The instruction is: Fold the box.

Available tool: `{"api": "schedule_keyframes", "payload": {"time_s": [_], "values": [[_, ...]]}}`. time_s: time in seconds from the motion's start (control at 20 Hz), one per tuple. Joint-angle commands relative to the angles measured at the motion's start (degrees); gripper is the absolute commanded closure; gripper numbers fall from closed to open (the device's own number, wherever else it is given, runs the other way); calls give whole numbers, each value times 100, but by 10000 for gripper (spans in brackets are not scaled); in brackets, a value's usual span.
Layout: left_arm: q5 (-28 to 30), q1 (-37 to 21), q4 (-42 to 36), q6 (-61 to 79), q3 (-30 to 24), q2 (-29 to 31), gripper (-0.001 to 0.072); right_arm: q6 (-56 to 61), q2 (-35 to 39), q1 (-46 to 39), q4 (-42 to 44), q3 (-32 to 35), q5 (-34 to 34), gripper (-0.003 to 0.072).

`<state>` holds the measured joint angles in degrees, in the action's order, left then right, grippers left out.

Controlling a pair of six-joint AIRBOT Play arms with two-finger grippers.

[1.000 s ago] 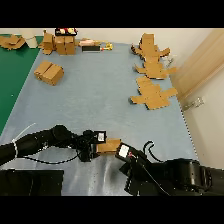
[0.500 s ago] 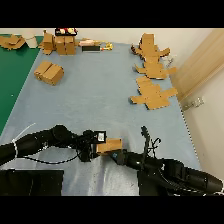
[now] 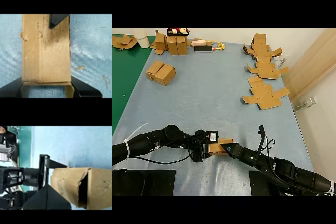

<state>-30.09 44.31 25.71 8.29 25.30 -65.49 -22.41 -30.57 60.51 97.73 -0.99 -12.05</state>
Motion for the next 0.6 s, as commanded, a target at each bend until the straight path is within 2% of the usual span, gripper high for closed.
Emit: {"api": "schedule_keyframes", "payload": {"time_s": [0.0, 0.2, 0.55], "values": [[0, -4, 2, 0, 0, 0, 348, 48, -9, -2, -42, 13, 205, 683], [0, -4, 2, 0, 0, 0, 348, 48, -9, 66, -162, 15, 494, 683], [-2, -4, 2, 0, 0, 0, 348, 35, -20, 63, -345, 179, 516, 683]]}}
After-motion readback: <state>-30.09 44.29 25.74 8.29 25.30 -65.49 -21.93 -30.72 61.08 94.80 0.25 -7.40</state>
